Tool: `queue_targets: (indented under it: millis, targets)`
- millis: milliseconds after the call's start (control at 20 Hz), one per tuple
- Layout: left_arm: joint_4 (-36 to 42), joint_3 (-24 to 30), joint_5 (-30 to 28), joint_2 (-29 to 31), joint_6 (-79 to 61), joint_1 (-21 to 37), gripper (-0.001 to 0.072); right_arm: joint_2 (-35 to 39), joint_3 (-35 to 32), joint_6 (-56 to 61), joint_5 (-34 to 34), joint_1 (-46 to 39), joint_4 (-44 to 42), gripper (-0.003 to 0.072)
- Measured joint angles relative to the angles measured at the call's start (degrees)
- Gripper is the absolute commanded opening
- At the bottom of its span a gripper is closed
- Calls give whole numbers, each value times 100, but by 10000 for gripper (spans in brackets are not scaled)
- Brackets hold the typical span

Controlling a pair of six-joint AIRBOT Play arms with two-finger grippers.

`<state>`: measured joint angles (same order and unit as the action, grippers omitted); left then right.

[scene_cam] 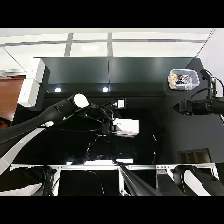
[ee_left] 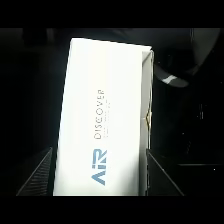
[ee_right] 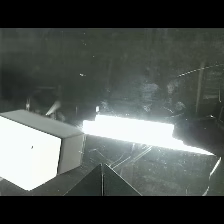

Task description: Fold the box and place the chain.

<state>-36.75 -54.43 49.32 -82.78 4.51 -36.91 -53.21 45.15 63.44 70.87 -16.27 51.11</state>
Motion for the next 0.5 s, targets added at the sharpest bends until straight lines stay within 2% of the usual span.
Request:
queue_targets:
  millis: [500]
  targets:
    - [-57, 0, 197, 0, 22, -7, 702, 0, 0, 0, 0, 0, 0, 8]
